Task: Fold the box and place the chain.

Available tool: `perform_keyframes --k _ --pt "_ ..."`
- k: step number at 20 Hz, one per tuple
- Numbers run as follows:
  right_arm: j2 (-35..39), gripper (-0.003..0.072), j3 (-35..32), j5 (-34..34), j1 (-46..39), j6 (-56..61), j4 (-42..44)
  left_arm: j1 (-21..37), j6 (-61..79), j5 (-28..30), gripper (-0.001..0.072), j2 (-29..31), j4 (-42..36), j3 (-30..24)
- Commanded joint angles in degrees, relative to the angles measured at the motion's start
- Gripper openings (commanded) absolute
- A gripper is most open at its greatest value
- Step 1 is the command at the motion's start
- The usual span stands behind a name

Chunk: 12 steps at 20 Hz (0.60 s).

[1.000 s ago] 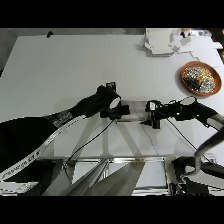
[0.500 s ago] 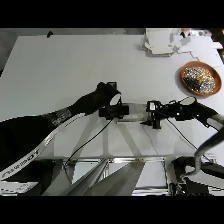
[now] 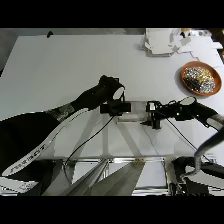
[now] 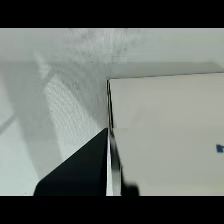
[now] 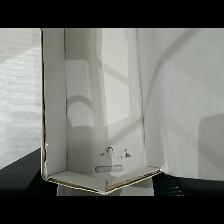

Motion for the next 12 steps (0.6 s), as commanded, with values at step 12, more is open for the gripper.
perform_keyframes --k 12 --pt "0.04 0.0508 0.07 -0.04 -0.02 0.00 0.02 -1.97 0.13 -1.09 0.0004 -3.87 0.11 0.24"
